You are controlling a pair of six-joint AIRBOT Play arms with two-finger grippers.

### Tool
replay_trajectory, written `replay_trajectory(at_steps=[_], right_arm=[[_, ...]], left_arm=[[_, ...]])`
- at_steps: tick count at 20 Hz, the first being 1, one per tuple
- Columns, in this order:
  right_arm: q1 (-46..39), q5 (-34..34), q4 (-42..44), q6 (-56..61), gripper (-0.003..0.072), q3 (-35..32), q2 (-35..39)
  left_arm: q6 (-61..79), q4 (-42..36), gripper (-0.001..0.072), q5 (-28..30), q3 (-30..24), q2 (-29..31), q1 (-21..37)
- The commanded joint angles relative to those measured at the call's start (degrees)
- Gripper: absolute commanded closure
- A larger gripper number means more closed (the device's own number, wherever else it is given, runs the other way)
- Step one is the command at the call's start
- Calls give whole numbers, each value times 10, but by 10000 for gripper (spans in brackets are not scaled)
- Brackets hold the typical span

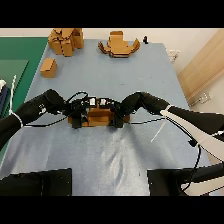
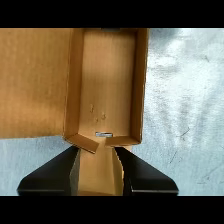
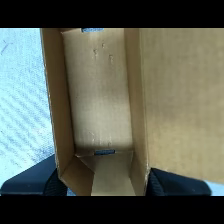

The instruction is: Fold the box.

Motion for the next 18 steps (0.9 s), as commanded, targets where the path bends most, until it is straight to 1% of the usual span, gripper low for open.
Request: replay_trajectory(at_steps=[1, 3, 4, 5, 6, 12, 13, 14, 15, 18], right_arm=[[0, 0, 0, 0, 240, 0, 0], [0, 0, 0, 0, 240, 0, 0], [0, 1, 0, 0, 240, 0, 0], [0, 0, 0, 0, 240, 0, 0], [0, 0, 0, 0, 240, 0, 0], [0, 0, 1, 0, 240, 0, 0], [0, 0, 0, 0, 240, 0, 0], [0, 0, 1, 0, 240, 0, 0], [0, 0, 1, 0, 239, 0, 0], [0, 0, 0, 0, 240, 0, 0]], left_arm=[[3, -14, 424, -4, 0, 0, -2], [3, -26, 425, -4, 0, 0, -2], [4, -38, 467, -5, 0, -1, -2], [9, -49, 630, -5, 0, -3, -2], [19, -49, 652, -5, 0, -7, -2], [19, -49, 651, -16, 0, -25, -2], [19, -49, 596, -15, 0, -25, -2], [16, -51, 381, -13, 0, -25, -2], [3, -62, 296, -7, 0, -25, -2], [-2, -70, 298, -4, 0, -25, -2]])
